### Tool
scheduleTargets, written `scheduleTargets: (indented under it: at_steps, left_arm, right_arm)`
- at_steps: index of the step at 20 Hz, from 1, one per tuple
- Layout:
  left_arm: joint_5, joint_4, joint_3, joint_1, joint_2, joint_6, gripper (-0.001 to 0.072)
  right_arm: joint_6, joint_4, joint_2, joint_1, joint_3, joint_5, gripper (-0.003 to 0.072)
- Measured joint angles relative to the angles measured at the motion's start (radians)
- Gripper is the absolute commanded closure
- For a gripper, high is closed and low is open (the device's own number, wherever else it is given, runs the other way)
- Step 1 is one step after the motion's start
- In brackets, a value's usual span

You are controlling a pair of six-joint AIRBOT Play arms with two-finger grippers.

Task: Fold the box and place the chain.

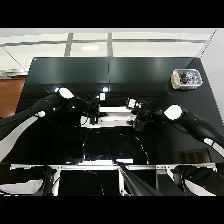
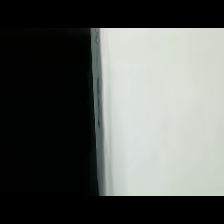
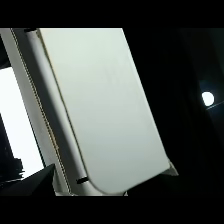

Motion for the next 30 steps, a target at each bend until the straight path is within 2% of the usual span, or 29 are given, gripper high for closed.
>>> scheduleTargets:
  at_steps: [5, 12, 18, 30]
  left_arm:
    - [-0.006, -0.004, 0.0, 0.0, 0.0, 0.0, 0.0685]
    - [-0.047, -0.004, 0.0, 0.0, -0.02, -0.004, 0.0685]
    - [-0.076, -0.006, 0.0, 0.0, -0.028, -0.008, 0.0685]
    - [-0.082, -0.003, 0.0, 0.0, -0.029, -0.005, 0.0685]
  right_arm:
    - [-0.17, 0.137, -0.038, -0.046, 0.0, 0.088, 0.0008]
    - [-0.349, 0.232, -0.136, -0.06, 0.0, 0.154, 0.0008]
    - [-0.368, 0.204, -0.177, -0.061, 0.0, 0.163, 0.0008]
    - [-0.272, 0.079, -0.191, -0.028, 0.0, 0.121, 0.002]
